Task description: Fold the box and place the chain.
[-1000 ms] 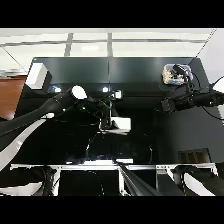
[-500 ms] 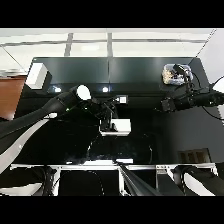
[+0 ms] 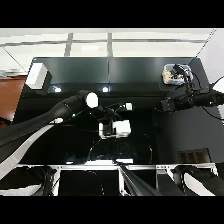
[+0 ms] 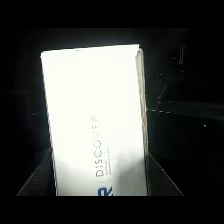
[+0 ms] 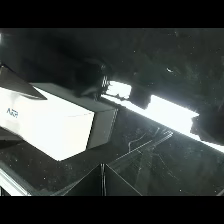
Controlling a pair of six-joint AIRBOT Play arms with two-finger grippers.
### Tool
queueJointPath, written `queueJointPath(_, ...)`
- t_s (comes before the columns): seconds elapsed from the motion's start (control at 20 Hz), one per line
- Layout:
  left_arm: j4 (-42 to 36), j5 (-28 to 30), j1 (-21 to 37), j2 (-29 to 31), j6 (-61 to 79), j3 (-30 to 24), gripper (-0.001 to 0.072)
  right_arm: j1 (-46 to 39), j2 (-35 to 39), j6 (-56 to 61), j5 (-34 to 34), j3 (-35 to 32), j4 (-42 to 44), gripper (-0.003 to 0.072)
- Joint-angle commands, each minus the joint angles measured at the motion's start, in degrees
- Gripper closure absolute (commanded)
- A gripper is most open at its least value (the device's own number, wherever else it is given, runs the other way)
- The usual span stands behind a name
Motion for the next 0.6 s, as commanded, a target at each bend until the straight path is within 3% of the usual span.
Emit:
queueJointPath(0.0, 8.7, 6.8, -3.7, 0.0, -13.0, 0.1, -0.0003, 0.0, 0.0, 0.0, -0.2, 0.0, 0.0, 0.0667)
queueJointPath(0.15, 16.4, 8.9, -6.4, 0.0, -20.3, 0.1, 0.0016, 0.0, 0.0, 0.0, -0.1, 0.0, 0.0, 0.0667)
queueJointPath(0.3, 20.3, 3.3, -5.6, 0.7, -22.3, 0.9, 0.0361, 0.0, 0.0, 0.0, 0.0, 0.0, 0.0, 0.0667)
queueJointPath(0.45, 25.4, -3.5, 0.7, 5.1, -31.1, 1.9, 0.0367, 0.0, 0.0, 0.0, 0.0, 0.0, 0.0, 0.0667)
queueJointPath(0.55, 29.6, -9.7, 8.9, 9.0, -38.9, 1.9, 0.0367, 0.0, 0.0, 0.0, 0.0, 0.0, 0.0, 0.0667)
